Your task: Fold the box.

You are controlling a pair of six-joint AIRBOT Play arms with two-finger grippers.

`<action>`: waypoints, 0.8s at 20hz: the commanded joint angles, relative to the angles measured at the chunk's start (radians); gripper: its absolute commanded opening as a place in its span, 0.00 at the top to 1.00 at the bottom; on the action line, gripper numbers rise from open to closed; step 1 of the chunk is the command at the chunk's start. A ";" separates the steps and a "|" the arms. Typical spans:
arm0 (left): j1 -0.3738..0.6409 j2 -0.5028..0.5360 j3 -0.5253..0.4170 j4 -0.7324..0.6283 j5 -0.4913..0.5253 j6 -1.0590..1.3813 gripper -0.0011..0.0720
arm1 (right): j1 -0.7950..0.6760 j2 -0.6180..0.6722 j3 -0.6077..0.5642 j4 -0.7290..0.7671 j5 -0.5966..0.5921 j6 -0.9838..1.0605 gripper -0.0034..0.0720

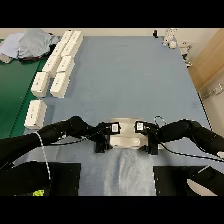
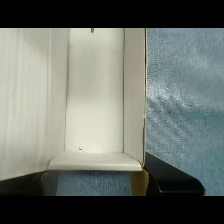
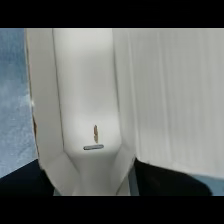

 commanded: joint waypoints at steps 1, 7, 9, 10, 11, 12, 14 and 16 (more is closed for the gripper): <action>0.000 0.000 0.000 0.000 0.000 0.000 0.41 | 0.001 0.064 0.026 -0.153 -0.044 0.175 0.01; 0.000 0.000 0.000 0.000 0.000 0.000 0.41 | 0.001 0.217 0.083 -0.408 -0.288 0.677 0.02; 0.000 0.000 0.000 0.000 0.000 0.000 0.41 | 0.001 0.255 0.118 -0.391 -0.386 0.877 0.02; 0.000 0.000 0.000 0.000 0.000 0.000 0.41 | 0.001 0.266 0.136 -0.356 -0.419 0.988 0.04; 0.000 0.000 0.000 0.000 0.000 0.000 0.41 | 0.001 0.272 0.150 -0.287 -0.436 1.097 0.26; 0.000 0.000 0.000 0.000 0.000 0.000 0.41 | 0.001 0.273 0.153 -0.188 -0.435 1.178 0.52; 0.000 0.000 0.000 0.000 0.000 0.000 0.41 | 0.002 0.258 0.151 0.026 -0.368 1.191 0.78; 0.000 0.000 0.000 0.000 0.000 0.000 0.41 | 0.002 0.219 0.151 0.174 -0.258 1.191 0.95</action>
